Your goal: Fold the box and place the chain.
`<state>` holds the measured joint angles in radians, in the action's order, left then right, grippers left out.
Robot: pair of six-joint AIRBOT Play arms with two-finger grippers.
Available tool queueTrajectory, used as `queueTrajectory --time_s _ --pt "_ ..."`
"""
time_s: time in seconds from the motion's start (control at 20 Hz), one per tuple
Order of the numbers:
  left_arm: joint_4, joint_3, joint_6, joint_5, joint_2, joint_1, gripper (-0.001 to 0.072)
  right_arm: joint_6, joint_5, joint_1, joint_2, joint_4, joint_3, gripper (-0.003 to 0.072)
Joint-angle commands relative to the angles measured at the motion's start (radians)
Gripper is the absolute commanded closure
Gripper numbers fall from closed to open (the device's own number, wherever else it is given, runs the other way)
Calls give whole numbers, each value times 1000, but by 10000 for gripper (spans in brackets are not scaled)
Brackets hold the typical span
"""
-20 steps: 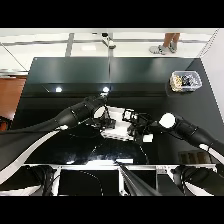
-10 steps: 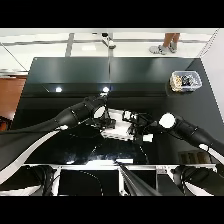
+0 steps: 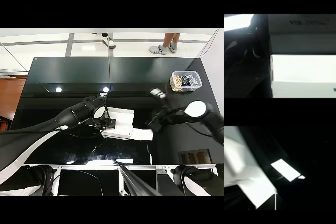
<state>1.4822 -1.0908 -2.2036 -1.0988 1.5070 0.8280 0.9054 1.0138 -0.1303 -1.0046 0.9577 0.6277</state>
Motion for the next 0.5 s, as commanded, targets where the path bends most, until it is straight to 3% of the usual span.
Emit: queueTrajectory --time_s 0.0,0.15,0.45 --pt "-7 0 -3 15 0 0 686 349 62 287 12 19 -69 674" --pt "-6 0 -3 16 0 0 686 495 108 374 -5 -50 -173 674" --pt "-6 0 -3 16 0 0 686 483 47 212 -79 -252 -269 674"
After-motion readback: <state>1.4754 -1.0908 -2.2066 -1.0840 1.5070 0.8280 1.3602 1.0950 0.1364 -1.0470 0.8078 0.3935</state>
